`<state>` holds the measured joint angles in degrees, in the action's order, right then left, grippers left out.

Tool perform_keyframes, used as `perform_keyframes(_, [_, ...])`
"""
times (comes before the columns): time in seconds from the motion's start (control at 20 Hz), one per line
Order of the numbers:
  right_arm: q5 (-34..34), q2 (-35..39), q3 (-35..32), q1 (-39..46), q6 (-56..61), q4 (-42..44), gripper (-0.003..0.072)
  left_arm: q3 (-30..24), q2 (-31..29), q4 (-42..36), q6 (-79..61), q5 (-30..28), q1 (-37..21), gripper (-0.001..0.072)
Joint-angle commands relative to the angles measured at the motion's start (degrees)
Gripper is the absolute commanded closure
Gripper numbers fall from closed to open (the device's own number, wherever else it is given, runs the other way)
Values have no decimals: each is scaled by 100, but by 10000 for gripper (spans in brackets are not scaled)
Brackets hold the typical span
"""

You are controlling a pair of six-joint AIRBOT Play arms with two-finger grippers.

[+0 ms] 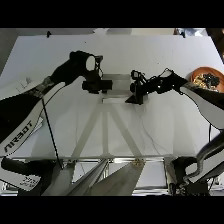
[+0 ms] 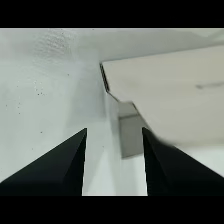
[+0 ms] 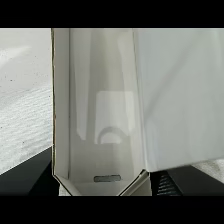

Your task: Fold the box and place the chain.

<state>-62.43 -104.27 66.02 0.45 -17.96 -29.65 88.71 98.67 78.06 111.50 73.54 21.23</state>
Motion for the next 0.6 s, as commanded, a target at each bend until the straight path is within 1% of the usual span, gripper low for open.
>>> perform_keyframes(0.0, [-9, 4, 2, 0, -4, -9, 228, 0, -400, -876, -1134, 153, -363, 312])
perform_keyframes(0.15, [-11, 4, 2, -2, -4, -7, 228, -140, -678, -2033, -3056, 273, -782, 312])
perform_keyframes(0.2, [-11, 4, 2, -2, -4, -7, 228, -286, -754, -2371, -3810, 208, -931, 312])
perform_keyframes(0.3, [-11, 4, 2, -2, -4, -7, 228, -769, -881, -2942, -5429, -13, -1276, 312])
perform_keyframes(0.4, [-11, 4, 2, -2, -4, -7, 228, -1377, -907, -3272, -6918, -297, -1633, 312])
perform_keyframes(0.5, [-11, 4, 2, -2, -4, -7, 228, -1849, -881, -3292, -8024, -651, -1904, 310])
perform_keyframes(0.55, [-9, 4, 2, -2, -4, -7, 228, -1971, -826, -3296, -8583, -730, -2000, 264])
